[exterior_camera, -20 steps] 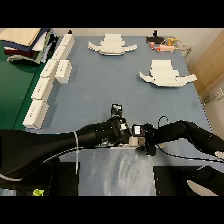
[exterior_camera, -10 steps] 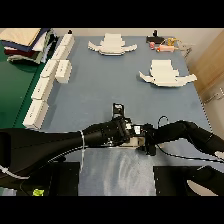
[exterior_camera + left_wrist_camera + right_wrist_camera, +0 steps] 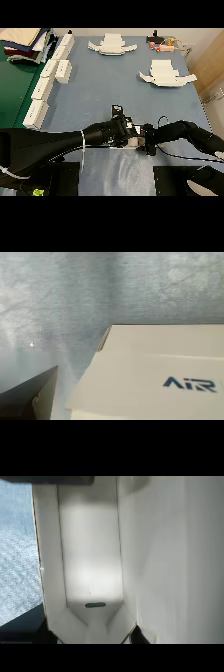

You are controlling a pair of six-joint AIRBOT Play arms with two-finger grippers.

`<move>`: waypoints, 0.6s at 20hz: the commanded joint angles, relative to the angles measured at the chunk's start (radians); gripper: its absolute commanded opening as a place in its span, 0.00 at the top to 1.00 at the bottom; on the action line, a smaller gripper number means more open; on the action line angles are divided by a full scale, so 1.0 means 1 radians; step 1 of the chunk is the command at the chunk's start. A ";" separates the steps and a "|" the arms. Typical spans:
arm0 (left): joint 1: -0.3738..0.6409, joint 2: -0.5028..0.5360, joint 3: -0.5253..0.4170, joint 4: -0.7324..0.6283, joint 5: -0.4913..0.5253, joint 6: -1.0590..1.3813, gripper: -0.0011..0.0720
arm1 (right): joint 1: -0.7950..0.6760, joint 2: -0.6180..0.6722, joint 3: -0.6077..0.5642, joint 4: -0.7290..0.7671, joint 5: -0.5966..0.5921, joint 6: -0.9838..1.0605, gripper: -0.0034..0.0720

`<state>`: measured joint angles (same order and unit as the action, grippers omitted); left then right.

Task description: Fold the box.

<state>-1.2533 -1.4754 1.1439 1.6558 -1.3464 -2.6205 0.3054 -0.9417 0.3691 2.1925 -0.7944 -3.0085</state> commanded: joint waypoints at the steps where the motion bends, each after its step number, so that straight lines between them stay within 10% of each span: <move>1: 0.000 0.001 0.039 -0.014 -0.121 0.048 0.05 | 0.000 0.000 0.000 0.000 0.000 0.001 0.26; 5: 0.000 0.020 0.144 -0.044 -0.327 0.209 0.18 | 0.000 0.000 0.000 0.000 0.000 0.001 0.26; 11: 0.002 0.120 0.173 -0.044 -0.321 0.280 0.19 | 0.000 0.000 0.000 0.000 0.000 0.001 0.26; 12: 0.002 0.130 0.173 -0.047 -0.316 0.280 0.61 | 0.000 0.000 0.000 0.000 0.000 0.001 0.26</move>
<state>-1.2533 -1.3815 1.3067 1.6150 -1.6596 -2.3722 0.3054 -0.9417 0.3691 2.1925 -0.7944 -3.0077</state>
